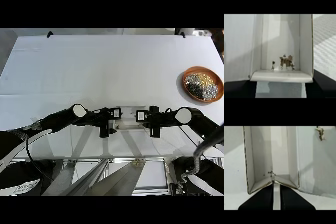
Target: Fold the box and place the chain.
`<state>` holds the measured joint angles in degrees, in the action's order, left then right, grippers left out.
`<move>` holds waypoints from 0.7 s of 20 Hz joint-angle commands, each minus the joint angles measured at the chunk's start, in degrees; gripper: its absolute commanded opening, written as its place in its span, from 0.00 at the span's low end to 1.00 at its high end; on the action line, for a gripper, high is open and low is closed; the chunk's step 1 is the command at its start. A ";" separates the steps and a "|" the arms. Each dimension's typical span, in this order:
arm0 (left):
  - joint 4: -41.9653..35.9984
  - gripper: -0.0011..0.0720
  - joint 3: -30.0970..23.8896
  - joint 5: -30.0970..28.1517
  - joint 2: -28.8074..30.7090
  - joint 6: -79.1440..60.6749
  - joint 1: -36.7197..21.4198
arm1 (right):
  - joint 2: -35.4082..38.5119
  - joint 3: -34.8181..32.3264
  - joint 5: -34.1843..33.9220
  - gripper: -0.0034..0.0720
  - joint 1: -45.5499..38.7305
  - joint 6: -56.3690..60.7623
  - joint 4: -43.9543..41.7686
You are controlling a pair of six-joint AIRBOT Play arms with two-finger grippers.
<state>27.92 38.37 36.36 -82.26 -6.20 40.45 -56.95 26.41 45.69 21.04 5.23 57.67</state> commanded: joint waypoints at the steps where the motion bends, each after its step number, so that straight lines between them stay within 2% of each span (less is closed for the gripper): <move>1: -0.02 0.20 -0.02 -0.07 -0.04 0.00 0.00 | -0.20 -0.02 -0.28 0.14 0.09 0.00 -1.22; 9: -0.02 0.20 -0.02 -0.09 -0.04 0.00 0.00 | -0.46 -1.25 -1.77 0.16 0.09 -3.19 -5.49; 11: -0.02 0.20 -0.02 -0.09 -0.04 0.00 0.00 | -0.46 -2.14 -2.34 0.32 0.09 -3.21 -5.46; 13: -0.02 0.20 -0.02 -0.07 -0.04 0.00 0.00 | -0.46 -2.67 -2.49 0.43 0.09 -3.23 -5.44; 14: -0.02 0.20 -0.02 -0.09 -0.04 0.00 0.00 | -0.46 -2.73 -2.69 0.53 0.09 -3.21 -5.46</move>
<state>27.88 38.37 36.29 -82.26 -6.17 40.45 -57.36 24.27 43.57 21.06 2.31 52.49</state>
